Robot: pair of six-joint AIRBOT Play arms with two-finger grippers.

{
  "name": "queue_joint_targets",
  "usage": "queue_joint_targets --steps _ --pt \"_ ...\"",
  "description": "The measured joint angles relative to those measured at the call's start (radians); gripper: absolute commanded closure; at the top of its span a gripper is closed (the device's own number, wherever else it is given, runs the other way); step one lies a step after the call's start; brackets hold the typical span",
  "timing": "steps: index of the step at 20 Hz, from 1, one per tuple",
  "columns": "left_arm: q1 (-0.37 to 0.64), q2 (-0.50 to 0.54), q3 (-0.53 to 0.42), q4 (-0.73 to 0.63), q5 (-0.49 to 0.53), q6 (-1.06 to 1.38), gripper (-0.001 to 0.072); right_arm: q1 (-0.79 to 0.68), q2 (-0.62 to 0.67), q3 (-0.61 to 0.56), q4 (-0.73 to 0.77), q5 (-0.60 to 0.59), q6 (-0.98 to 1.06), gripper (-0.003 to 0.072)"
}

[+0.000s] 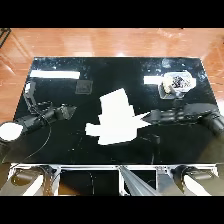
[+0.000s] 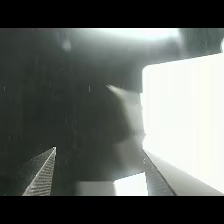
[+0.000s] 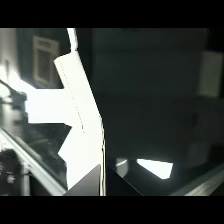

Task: Fold the box and place the chain.

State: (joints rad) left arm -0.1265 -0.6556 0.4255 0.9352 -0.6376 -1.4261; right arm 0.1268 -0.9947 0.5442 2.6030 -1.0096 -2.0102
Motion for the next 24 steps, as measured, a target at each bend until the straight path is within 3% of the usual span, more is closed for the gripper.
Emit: queue_joint_targets --steps 2,5,8,12,18,24 --pt "0.067 -0.027 0.011 0.004 -0.064 -0.021 0.0081 0.152 0.021 -0.015 -0.013 0.117 0.006 0.067" --pt "0.174 -0.1 0.022 -0.071 -0.237 0.081 0.008 0.295 0.057 -0.028 -0.098 0.235 0.005 0.067" --pt "0.245 -0.21 0.026 -0.167 -0.404 0.266 0.008 0.355 0.08 -0.035 -0.182 0.309 0.001 0.067" --pt "0.275 -0.376 0.029 -0.286 -0.497 0.472 0.008 0.396 0.09 -0.037 -0.225 0.354 -0.003 0.067" --pt "0.214 -0.616 0.077 -0.51 -0.553 0.831 0.008 0.435 0.093 -0.038 -0.243 0.375 0.003 0.067" --pt "0.091 -0.774 0.158 -0.484 -0.637 1.003 0.0102 0.441 0.093 -0.038 -0.243 0.395 0.014 0.067"
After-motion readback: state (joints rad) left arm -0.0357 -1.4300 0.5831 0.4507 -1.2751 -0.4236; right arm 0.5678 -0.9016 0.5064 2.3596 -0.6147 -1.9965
